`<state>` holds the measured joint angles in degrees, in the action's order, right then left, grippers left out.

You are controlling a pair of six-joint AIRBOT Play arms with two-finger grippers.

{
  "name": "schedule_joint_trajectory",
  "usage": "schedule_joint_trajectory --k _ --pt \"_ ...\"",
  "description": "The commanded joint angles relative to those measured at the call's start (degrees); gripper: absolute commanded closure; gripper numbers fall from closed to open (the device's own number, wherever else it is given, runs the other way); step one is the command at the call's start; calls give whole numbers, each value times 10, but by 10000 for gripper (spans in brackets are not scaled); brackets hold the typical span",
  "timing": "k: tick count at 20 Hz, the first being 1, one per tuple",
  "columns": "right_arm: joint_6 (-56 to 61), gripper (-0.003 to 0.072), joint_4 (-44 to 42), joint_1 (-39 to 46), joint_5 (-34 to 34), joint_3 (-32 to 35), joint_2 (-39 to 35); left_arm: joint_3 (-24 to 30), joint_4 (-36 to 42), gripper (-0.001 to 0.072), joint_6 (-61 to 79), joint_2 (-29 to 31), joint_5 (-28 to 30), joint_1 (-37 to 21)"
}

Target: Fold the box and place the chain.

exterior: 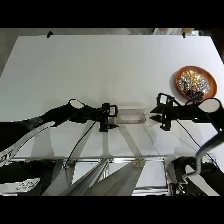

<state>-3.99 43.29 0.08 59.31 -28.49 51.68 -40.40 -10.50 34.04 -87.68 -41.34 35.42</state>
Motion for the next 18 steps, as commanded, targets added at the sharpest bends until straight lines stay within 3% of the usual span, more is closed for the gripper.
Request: schedule_joint_trajectory --k 1,4,8,10,18 --pt "5 665 -116 1 16 0 -36 0 0 642 0 0 0 0" --pt "5 665 -155 -46 -17 0 3 0 0 642 0 0 -1 0" --pt "47 665 -157 -122 -196 0 109 0 0 642 0 0 0 0" --pt "77 666 -158 -130 -246 0 143 0 0 642 0 0 0 0" --pt "87 666 -139 -126 -178 -1 123 0 0 642 0 0 0 0"
